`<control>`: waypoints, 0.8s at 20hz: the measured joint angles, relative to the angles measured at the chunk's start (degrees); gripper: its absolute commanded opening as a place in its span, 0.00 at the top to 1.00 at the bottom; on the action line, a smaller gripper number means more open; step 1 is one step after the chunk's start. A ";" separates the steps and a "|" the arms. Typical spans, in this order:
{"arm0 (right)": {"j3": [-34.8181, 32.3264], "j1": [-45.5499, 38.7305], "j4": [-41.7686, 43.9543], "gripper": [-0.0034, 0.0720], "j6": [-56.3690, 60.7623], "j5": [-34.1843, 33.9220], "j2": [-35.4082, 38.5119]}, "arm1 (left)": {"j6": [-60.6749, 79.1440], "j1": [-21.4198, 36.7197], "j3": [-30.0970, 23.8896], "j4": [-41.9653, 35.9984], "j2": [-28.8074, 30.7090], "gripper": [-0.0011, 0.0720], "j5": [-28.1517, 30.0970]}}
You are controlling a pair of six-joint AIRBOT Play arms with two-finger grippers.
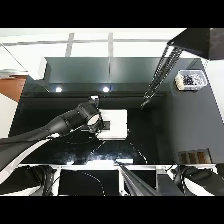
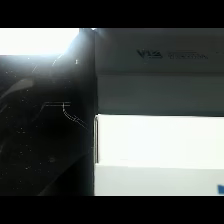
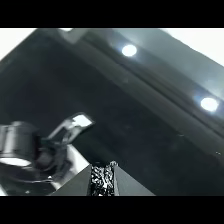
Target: Fold the box and place the chain.
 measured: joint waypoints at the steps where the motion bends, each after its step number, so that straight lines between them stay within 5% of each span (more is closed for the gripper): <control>1: 0.00 1.49 0.02 0.93 0.31 0.52 -0.11 | 0.00 0.00 0.00 0.00 0.00 0.95 0.00; 9: 0.00 10.25 -0.02 0.93 1.64 4.85 -4.37 | 0.00 0.00 0.00 0.00 0.00 0.95 0.02; 16: -1.44 12.24 -0.11 0.93 1.88 1.05 -8.66 | 0.00 0.00 0.00 0.00 0.00 0.95 0.04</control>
